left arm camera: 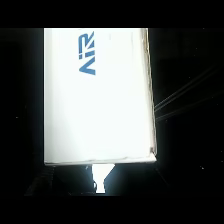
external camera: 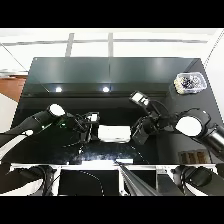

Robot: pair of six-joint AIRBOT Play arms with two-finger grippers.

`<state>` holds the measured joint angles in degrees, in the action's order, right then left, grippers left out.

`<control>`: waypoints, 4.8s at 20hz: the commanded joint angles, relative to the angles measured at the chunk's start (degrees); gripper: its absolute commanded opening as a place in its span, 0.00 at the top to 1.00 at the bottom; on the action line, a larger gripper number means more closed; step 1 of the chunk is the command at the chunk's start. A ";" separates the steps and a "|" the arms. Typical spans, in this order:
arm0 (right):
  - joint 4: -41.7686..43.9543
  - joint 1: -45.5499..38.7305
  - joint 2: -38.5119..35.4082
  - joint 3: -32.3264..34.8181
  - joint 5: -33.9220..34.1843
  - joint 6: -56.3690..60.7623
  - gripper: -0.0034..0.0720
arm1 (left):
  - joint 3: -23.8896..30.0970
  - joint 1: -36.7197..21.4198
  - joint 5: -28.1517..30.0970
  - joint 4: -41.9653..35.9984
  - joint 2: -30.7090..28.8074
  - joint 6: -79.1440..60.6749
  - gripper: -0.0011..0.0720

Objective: Fold the box and place the chain.

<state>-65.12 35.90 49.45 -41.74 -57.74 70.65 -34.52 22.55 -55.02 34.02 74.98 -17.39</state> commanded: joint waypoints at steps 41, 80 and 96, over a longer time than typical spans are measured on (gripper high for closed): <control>22.18 -26.86 -3.76 2.78 3.10 7.56 0.90 | -3.65 -3.13 -3.85 6.45 -12.41 20.83 0.01; 17.97 -26.86 -3.76 2.82 2.23 7.56 0.90 | -8.24 21.31 17.42 12.13 2.45 30.08 0.04; 18.10 -26.86 -3.76 2.82 2.69 9.33 0.90 | -39.30 -32.13 11.74 25.05 13.75 66.03 0.49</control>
<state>-47.11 8.97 45.71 -38.89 -55.05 79.40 -63.88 1.10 -41.63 57.89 81.95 41.45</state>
